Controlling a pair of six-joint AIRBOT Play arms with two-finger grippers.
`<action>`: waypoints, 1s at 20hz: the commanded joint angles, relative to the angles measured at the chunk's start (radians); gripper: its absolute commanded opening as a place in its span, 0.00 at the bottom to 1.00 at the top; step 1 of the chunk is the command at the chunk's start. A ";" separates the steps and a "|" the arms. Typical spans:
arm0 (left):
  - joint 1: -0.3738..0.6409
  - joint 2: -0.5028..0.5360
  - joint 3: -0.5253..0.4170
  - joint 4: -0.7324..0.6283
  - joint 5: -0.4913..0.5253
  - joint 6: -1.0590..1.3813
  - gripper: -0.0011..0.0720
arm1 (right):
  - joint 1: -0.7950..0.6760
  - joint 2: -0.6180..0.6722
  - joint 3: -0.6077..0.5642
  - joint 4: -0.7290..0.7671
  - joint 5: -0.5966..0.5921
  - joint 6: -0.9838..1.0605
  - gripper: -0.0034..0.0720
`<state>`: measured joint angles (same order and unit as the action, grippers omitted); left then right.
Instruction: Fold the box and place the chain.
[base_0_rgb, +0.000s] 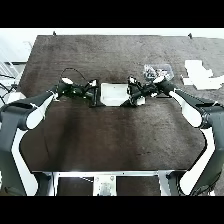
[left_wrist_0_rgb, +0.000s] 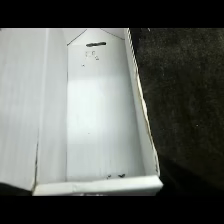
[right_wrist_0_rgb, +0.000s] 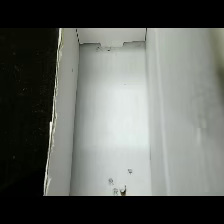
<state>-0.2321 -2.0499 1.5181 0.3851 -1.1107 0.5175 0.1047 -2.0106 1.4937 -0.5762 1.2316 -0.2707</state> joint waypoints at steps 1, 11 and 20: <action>-0.011 0.000 -0.001 0.010 0.031 0.000 0.92 | 0.000 0.000 0.000 0.000 0.000 0.000 0.82; -0.010 0.000 -0.001 0.012 0.045 -0.042 0.59 | 0.000 0.000 0.000 0.000 0.000 0.000 0.82; -0.010 0.000 0.000 0.010 0.048 -0.046 0.59 | 0.000 0.000 0.000 0.000 0.000 0.000 0.82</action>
<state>-0.2424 -2.0495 1.5177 0.3973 -1.0668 0.4732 0.1043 -2.0106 1.4937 -0.5755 1.2297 -0.2707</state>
